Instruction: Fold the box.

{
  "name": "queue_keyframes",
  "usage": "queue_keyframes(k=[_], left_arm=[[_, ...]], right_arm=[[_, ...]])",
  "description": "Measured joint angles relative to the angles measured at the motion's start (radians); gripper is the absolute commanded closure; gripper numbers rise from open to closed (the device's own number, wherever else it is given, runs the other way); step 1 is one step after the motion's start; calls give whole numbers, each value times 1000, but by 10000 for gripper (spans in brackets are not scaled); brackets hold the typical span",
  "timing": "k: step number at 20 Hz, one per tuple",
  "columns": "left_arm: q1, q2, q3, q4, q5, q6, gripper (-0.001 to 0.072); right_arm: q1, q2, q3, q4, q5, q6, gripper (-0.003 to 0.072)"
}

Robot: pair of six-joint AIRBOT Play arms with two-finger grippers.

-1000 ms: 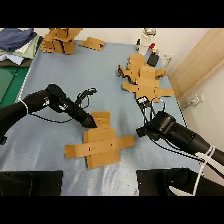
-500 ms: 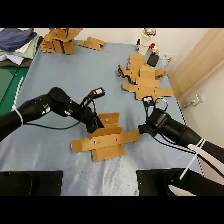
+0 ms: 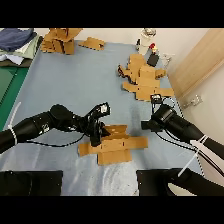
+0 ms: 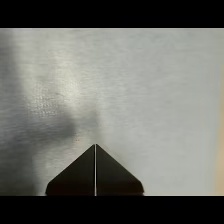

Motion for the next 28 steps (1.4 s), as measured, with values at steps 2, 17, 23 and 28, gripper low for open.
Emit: queue_keyframes(k=[2,17,23,28], left_arm=[[-4,-15,-10,-43,26,74,696],[-10,-73,-20,-93,-1,245,696],[-10,-86,-19,-34,-5,178,695],[-11,-89,-19,-3,-6,129,696]], right_arm=[[-3,0,0,32,47,2,683],[-6,-1,0,110,204,4,683],[-6,-1,0,112,212,4,683],[-6,-2,0,115,214,4,683]])
